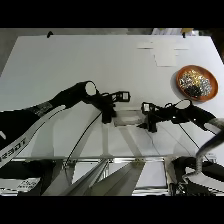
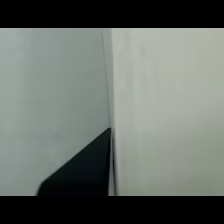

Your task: Fold the box and place the chain.

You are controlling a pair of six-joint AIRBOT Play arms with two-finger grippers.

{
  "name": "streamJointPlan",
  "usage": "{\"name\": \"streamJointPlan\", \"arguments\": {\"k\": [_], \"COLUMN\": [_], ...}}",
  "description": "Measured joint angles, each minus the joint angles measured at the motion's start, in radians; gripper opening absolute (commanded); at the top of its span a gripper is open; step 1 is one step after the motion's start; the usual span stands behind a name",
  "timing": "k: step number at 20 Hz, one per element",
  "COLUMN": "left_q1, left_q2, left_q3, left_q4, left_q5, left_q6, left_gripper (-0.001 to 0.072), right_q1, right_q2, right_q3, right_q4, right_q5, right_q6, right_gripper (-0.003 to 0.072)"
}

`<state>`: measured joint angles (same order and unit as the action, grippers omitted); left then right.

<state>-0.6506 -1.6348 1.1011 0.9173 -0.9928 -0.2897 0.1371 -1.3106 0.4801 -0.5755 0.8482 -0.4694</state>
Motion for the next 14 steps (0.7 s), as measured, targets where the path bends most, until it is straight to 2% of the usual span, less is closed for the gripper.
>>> {"name": "streamJointPlan", "arguments": {"k": [1, 2, 3, 7, 11, 12, 13, 14], "left_q1": [0.002, 0.002, 0.001, 0.005, 0.011, 0.013, 0.014, 0.014], "left_q2": [0.006, 0.012, 0.014, 0.057, 0.132, 0.154, 0.176, 0.199], "left_q3": [0.002, 0.005, 0.003, 0.003, 0.003, 0.003, 0.003, 0.003], "left_q4": [-0.004, -0.021, -0.006, 0.004, 0.113, 0.161, 0.206, 0.246], "left_q5": [-0.004, 0.011, -0.003, -0.011, -0.047, -0.067, -0.084, -0.105], "left_q6": [-0.009, -0.019, -0.028, -0.055, -0.135, -0.167, -0.202, -0.239], "left_gripper": [0.0426, 0.051, 0.0533, 0.0533, 0.0527, 0.0487, 0.0408, 0.0265], "right_q1": [0.0, 0.0, 0.0, 0.0, 0.0, 0.0, 0.0, 0.0], "right_q2": [0.0, 0.0, 0.0, 0.0, 0.0, 0.0, 0.0, 0.0], "right_q3": [0.0, 0.0, 0.0, 0.0, 0.0, 0.0, 0.0, 0.0], "right_q4": [0.0, 0.0, -0.001, -0.001, -0.001, -0.001, 0.0, 0.002], "right_q5": [0.0, 0.0, 0.001, 0.001, 0.001, 0.001, 0.0, -0.001], "right_q6": [0.0, -0.001, -0.003, -0.003, -0.001, -0.001, 0.0, 0.001], "right_gripper": [0.0449, 0.0449, 0.0449, 0.0449, 0.0449, 0.0449, 0.0449, 0.0449]}}
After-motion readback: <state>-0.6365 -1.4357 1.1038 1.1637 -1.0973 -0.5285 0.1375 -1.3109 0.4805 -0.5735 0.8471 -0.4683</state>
